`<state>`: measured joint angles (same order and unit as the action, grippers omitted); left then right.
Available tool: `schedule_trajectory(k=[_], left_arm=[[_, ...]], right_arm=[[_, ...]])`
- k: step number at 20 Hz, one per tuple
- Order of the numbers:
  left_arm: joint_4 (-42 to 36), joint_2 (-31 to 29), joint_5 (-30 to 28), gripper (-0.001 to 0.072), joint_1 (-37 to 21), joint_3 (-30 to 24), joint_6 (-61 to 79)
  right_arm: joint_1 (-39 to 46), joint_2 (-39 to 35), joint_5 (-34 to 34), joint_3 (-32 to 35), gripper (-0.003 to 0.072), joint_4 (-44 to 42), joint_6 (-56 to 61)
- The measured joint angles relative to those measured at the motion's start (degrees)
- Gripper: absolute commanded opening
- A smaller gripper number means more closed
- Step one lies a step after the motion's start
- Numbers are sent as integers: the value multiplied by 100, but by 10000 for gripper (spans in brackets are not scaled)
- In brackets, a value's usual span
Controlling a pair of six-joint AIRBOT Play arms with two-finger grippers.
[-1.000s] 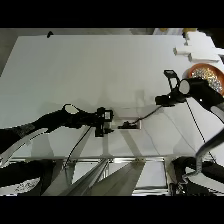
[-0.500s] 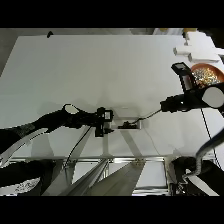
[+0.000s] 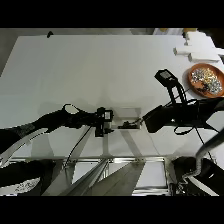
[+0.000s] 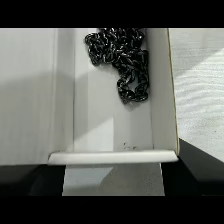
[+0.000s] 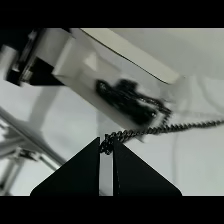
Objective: Fold the box and place the chain.
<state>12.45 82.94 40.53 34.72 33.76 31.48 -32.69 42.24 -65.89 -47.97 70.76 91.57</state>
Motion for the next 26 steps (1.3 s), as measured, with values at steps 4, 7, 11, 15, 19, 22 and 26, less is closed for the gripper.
schedule_trajectory(k=[4, 7, 11, 15, 19, 22, 26], left_arm=[[0, 0, 0, 203, 0, 0, 0], [0, 0, 2, 203, 0, 0, 0], [0, 0, 0, 203, 0, 0, 0], [0, 0, 0, 203, 0, 0, 0], [0, 0, 0, 203, 0, 0, 0], [2, 0, 0, 203, 0, 0, 2], [2, 0, 0, 203, 0, 0, 0]], right_arm=[[-304, 98, 605, 0, 16, -487, 11], [-505, 367, 938, 7, 16, -638, 4], [-621, 1043, 1161, 11, 23, -590, -35], [-619, 1587, 1207, 9, 203, -391, -151], [-236, 1757, 754, -433, 193, -306, -450], [404, 1794, 337, -1032, 16, -258, -745], [1497, 1893, 107, -1408, 16, 63, -951]])
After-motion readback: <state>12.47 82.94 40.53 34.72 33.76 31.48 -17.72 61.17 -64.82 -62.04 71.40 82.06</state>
